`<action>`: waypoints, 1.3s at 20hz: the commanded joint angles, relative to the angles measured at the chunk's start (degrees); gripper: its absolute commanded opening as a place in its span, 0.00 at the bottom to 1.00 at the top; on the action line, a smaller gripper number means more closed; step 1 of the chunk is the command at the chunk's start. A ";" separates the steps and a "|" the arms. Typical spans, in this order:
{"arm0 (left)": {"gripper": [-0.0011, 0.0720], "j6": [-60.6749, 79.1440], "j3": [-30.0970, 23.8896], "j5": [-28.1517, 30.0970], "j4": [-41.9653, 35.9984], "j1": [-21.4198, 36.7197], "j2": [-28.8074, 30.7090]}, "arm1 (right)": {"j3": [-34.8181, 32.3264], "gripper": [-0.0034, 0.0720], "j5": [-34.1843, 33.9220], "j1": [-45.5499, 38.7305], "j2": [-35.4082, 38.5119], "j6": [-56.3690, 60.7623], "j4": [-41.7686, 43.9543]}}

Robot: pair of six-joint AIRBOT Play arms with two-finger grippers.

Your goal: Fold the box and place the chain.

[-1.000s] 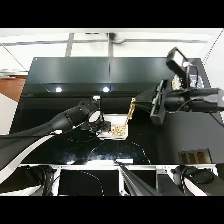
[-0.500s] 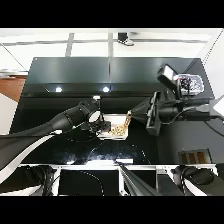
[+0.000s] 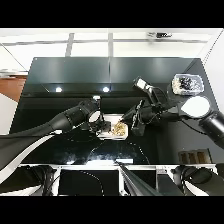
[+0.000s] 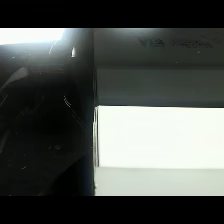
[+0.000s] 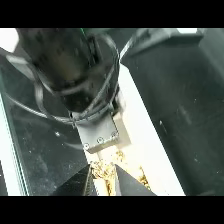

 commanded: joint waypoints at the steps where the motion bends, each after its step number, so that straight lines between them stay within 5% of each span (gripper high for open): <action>1: 0.05 0.02 0.00 1.09 0.04 0.04 -0.02 | -0.68 0.50 -0.15 0.28 -1.38 1.09 -0.98; 3: 0.05 0.04 0.00 1.31 0.20 0.04 -0.02 | -0.42 0.79 0.57 -0.57 -1.22 1.09 -2.34; 4: 0.05 0.04 0.00 1.25 0.20 0.04 -0.02 | -0.07 0.86 1.60 -1.66 -0.83 1.11 -3.08; 12: 0.06 -2.19 0.00 2.95 0.24 0.07 -0.02 | 1.62 0.86 11.93 -18.08 5.11 3.89 -6.36; 13: 0.23 -2.19 0.09 2.60 0.20 0.04 0.00 | 1.62 0.86 12.92 -19.04 5.11 3.93 -6.36; 15: 0.87 -2.14 0.85 0.83 0.26 0.04 0.04 | 1.62 0.86 13.35 -19.87 5.11 4.17 -6.36; 21: 0.92 6.14 5.07 -3.08 3.72 0.31 6.25 | 1.62 0.86 13.16 -19.85 5.11 4.28 -6.40; 26: 0.92 17.59 4.76 -10.82 5.40 7.72 15.21 | 1.51 0.86 12.74 -19.85 5.09 4.31 -6.84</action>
